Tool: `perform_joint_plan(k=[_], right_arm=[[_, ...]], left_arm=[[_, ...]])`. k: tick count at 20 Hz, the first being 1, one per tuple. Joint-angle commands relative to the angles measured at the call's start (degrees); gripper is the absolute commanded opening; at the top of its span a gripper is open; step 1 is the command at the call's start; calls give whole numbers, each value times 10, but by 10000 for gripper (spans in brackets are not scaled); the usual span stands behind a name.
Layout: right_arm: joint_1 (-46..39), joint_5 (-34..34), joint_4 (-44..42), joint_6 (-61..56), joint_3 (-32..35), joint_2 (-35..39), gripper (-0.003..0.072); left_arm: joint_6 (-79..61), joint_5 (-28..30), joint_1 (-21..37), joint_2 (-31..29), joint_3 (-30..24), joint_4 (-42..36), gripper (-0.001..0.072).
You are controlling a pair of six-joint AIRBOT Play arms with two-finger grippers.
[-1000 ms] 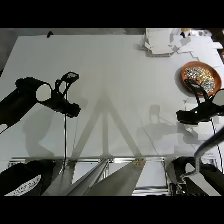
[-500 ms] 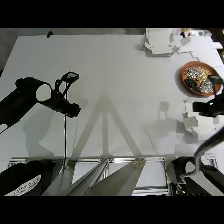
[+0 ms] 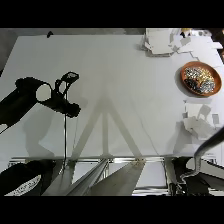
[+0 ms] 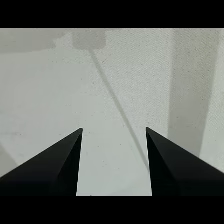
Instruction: Fold the box and place the chain.
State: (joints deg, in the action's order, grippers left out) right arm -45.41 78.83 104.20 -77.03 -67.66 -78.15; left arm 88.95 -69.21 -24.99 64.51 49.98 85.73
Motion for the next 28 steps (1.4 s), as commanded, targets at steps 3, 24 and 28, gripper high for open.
perform_joint_plan(k=[3,24,28], right_arm=[[-26,9,58,60,-19,-82,588],[209,38,-185,162,6,-48,16],[342,-61,-291,156,118,63,16]], left_arm=[[0,0,0,0,0,0,415],[0,0,0,0,0,0,415],[0,0,0,0,0,0,415]])
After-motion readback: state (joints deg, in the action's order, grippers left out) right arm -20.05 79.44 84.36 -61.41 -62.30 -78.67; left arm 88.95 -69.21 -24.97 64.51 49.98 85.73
